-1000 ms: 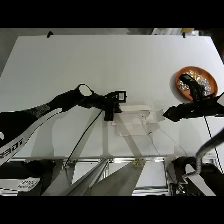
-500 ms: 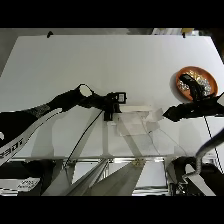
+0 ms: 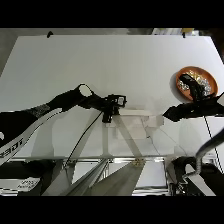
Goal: Fold the box and place the chain.
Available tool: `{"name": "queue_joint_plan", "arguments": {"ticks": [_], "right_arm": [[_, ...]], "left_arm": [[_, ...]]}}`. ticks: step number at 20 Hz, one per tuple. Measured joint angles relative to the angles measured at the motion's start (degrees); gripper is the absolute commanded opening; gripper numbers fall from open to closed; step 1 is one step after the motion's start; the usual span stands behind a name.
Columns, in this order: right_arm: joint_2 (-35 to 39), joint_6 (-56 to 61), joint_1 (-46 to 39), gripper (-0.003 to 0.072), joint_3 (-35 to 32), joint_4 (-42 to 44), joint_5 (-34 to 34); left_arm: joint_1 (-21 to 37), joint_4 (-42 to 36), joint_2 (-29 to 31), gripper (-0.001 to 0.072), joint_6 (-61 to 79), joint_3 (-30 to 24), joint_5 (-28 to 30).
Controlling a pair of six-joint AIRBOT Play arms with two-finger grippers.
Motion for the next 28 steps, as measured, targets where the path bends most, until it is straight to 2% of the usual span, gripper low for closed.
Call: {"name": "queue_joint_plan", "arguments": {"ticks": [9, 10, 11, 12, 15, 18, 23, 28], "right_arm": [[0.0, 0.0, 0.0, 0.0334, 0.0, -0.3, 0.5], [0.0, 0.0, 0.0, 0.0263, 0.0, -0.4, 0.7], [0.0, 0.0, 0.0, 0.012, 0.0, -0.4, 1.0], [0.0, -0.1, 0.0, 0.0013, 0.0, -0.4, 1.2], [0.0, -4.3, 1.0, 0.0015, 0.0, 0.9, 2.0], [0.0, -13.4, 5.9, 0.0016, 0.0, 2.2, 2.5], [0.0, -20.4, 19.7, 0.0015, -0.9, -2.5, 2.7], [2.5, -21.9, 27.2, 0.0026, -5.9, -6.8, -1.5]], "left_arm": [[0.0, -0.2, -0.9, 0.0019, 0.4, 0.0, -0.6], [0.0, -0.2, -0.9, 0.0019, 0.3, 0.0, -0.6], [0.0, -0.2, -0.9, 0.0018, 0.3, 0.0, -0.6], [0.0, -0.2, -0.9, 0.0018, 0.3, 0.0, -0.6], [0.0, -0.2, -0.9, 0.0018, 0.2, 0.0, -0.6], [0.0, -0.1, -0.9, 0.0018, 0.2, 0.0, -0.6], [0.0, -0.1, -0.9, 0.0018, 0.1, 0.0, -0.6], [0.0, -0.1, -0.9, 0.0018, 0.1, 0.0, -0.6]]}}
